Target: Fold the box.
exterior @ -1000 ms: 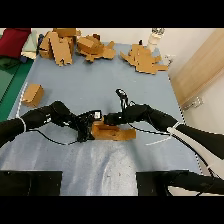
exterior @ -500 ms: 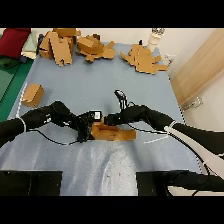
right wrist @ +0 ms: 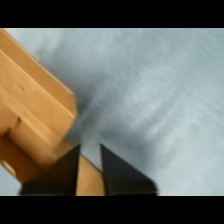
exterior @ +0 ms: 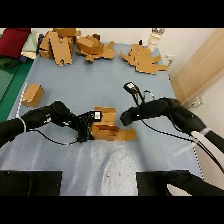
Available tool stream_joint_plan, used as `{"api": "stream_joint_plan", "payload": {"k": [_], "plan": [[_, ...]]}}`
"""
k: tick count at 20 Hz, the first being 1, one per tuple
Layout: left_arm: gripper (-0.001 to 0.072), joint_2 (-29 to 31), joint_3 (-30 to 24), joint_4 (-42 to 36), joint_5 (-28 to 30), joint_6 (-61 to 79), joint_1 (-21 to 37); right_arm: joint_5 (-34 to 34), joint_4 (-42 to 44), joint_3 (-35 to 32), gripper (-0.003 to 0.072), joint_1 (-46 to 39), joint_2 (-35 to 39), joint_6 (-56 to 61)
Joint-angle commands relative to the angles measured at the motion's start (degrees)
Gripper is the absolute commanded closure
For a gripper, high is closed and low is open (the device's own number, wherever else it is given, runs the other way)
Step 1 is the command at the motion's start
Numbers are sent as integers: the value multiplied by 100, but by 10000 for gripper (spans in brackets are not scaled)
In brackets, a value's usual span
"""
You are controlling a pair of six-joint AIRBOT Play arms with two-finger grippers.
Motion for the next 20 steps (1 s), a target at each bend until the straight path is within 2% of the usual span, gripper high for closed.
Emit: {"api": "stream_joint_plan", "payload": {"k": [1, 2, 3, 5, 7, 10, 16, 17, 18, 19, 20], "plan": [[392, -2, 0, 0, -2, -2, 2, -1377, -901, -31, 376, -120, 546, -584], [391, -2, 0, 0, -2, -2, 2, -1569, -697, -120, 348, -120, 564, -988], [391, -2, 0, 0, -4, -2, 2, -1628, -400, -243, 253, -120, 560, -1410], [391, -2, 0, -2, -2, -2, 2, -1475, 157, -553, 226, 61, 546, -2347], [392, -2, 0, -4, -2, -2, 2, -824, 94, -754, 179, 389, 507, -2717], [392, -2, 0, -20, -2, -2, 0, 96, 94, -802, 179, 704, 254, -2719], [391, -2, 0, -20, -4, -2, 0, 479, 44, -789, 180, 949, -339, -2721], [391, -2, 0, -22, -4, -2, 0, 472, 59, -789, 187, 949, -334, -2717], [391, -2, 0, -22, -2, -2, -2, 428, 111, -789, 296, 951, -334, -2717], [391, -2, 0, -22, -2, -2, 0, 391, 205, -789, 447, 953, -334, -2721], [391, -2, 0, -20, -4, -2, 0, 396, 232, -789, 496, 992, -334, -2719]]}}
